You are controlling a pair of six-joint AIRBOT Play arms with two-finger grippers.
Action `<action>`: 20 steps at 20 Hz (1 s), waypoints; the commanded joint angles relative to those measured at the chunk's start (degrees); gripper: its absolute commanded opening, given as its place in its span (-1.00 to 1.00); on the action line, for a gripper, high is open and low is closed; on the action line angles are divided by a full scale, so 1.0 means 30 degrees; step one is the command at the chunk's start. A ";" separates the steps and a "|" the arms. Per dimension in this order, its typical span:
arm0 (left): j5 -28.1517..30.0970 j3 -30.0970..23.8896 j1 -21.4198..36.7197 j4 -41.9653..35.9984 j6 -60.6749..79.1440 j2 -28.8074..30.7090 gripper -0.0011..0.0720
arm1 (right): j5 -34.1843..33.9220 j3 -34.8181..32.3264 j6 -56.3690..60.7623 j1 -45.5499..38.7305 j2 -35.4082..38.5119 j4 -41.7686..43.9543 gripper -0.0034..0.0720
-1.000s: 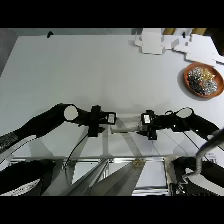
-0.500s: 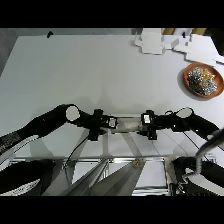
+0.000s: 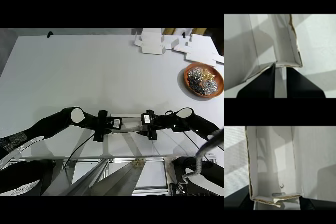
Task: Fold the box and place the chain.
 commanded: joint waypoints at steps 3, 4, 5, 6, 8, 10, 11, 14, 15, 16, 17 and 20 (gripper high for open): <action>0.0495 0.0007 -0.0277 -0.1005 0.0386 -0.0124 -0.62 | 0.0029 0.0007 0.0007 0.0000 0.0000 0.0022 0.14; 0.0590 0.0000 -0.0379 -0.1239 0.0386 -0.0124 -0.62 | 0.0036 0.0007 0.0007 0.0000 0.0000 0.0022 0.14; 0.0714 0.0007 -0.0481 -0.1581 0.0393 -0.0160 -0.62 | 0.0029 0.0007 0.0007 0.0000 0.0000 0.0022 0.14; 0.0860 0.0000 -0.0576 -0.1800 0.0393 -0.0175 -0.61 | 0.0029 0.0007 0.0007 0.0000 0.0007 0.0022 0.14; 0.1013 0.0000 -0.0743 -0.1843 0.0379 -0.0175 -0.52 | 0.0036 0.0007 0.0007 0.0000 0.0000 0.0022 0.14; 0.1013 0.0000 -0.0743 -0.1836 0.0306 -0.0175 -0.05 | 0.0036 0.0007 0.0007 0.0000 0.0000 0.0022 0.14; 0.1005 0.0000 -0.0743 -0.1836 0.0219 -0.0175 0.07 | 0.0029 0.0007 0.0007 0.0000 0.0000 0.0022 0.14; 0.0801 0.0000 -0.0743 -0.1821 0.0000 -0.0153 0.19 | 0.0036 0.0007 0.0007 0.0000 0.0000 0.0022 0.14; 0.0750 0.0007 -0.0743 -0.1792 -0.0393 -0.0138 0.18 | 0.0036 0.0007 0.0007 0.0000 0.0000 0.0022 0.14; 0.0641 0.0000 -0.0714 -0.1676 -0.0838 -0.0102 0.17 | 0.0036 0.0007 0.0007 0.0000 0.0000 0.0022 0.14; 0.0546 0.0000 -0.0685 -0.1421 -0.1494 0.0000 0.13 | 0.0036 0.0007 0.0007 0.0000 0.0000 0.0022 0.14; 0.0015 0.0000 -0.0510 -0.0066 -0.4197 0.0765 -0.56 | 0.0036 0.0007 0.0007 0.0000 0.0000 0.0022 0.14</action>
